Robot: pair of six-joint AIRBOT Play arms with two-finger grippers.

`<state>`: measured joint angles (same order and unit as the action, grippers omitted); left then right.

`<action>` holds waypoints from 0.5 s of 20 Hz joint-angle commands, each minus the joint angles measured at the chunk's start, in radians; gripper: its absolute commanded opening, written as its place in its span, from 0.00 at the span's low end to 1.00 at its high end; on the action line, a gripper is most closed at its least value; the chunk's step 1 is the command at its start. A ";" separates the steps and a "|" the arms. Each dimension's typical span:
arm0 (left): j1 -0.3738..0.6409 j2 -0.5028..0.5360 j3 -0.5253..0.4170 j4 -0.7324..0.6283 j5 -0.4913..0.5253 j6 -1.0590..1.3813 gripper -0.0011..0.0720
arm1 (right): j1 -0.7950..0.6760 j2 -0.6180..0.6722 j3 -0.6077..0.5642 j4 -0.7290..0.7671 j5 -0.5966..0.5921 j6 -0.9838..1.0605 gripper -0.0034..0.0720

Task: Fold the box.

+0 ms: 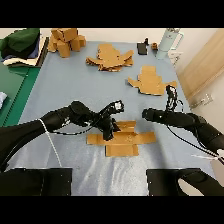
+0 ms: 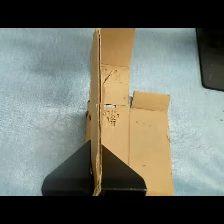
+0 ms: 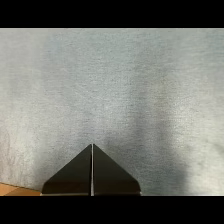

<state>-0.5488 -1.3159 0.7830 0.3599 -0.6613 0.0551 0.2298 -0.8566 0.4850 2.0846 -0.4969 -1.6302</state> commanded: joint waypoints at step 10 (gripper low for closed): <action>0.002 -0.008 -0.027 -0.140 -0.020 0.091 0.03 | 0.001 0.000 0.001 -0.001 0.000 0.000 0.06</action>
<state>-0.5465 -1.3193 0.7677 0.2287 -0.6777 0.1333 0.2298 -0.8566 0.4850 2.0838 -0.4973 -1.6306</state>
